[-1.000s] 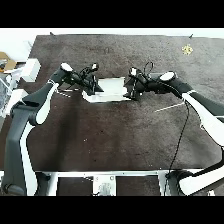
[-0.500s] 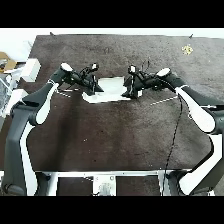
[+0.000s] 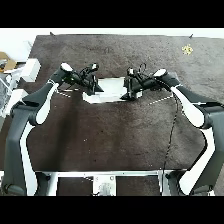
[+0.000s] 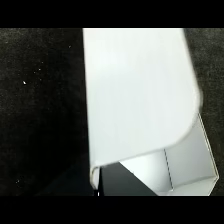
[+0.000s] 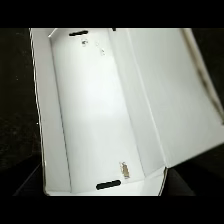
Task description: Fold the box and place the chain.
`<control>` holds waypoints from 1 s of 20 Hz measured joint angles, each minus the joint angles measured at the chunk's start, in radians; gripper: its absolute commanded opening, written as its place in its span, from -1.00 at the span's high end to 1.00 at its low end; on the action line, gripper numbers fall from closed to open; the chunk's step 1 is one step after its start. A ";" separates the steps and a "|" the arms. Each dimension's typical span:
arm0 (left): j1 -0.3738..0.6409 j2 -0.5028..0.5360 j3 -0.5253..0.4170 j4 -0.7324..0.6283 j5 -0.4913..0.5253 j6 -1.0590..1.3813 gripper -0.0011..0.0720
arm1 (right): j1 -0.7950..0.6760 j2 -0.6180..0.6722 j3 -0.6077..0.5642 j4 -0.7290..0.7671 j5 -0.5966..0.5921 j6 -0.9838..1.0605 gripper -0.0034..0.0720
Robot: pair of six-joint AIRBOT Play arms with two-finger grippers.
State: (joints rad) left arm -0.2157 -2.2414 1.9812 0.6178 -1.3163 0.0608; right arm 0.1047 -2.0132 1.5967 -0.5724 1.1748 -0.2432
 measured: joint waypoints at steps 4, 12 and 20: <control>0.000 0.000 0.000 0.000 -0.002 0.001 0.94 | 0.011 -0.027 0.006 0.006 0.024 -0.027 -0.88; 0.000 0.000 0.000 0.000 -0.002 0.000 0.94 | 0.023 -0.051 0.008 0.019 0.016 -0.070 -0.88; 0.000 0.000 0.000 0.000 -0.002 0.000 0.94 | 0.022 -0.072 0.010 0.024 0.014 -0.081 -0.28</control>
State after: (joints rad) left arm -0.2161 -2.2414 1.9808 0.6178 -1.3178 0.0612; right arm 0.1268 -2.0857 1.6062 -0.5480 1.1885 -0.3241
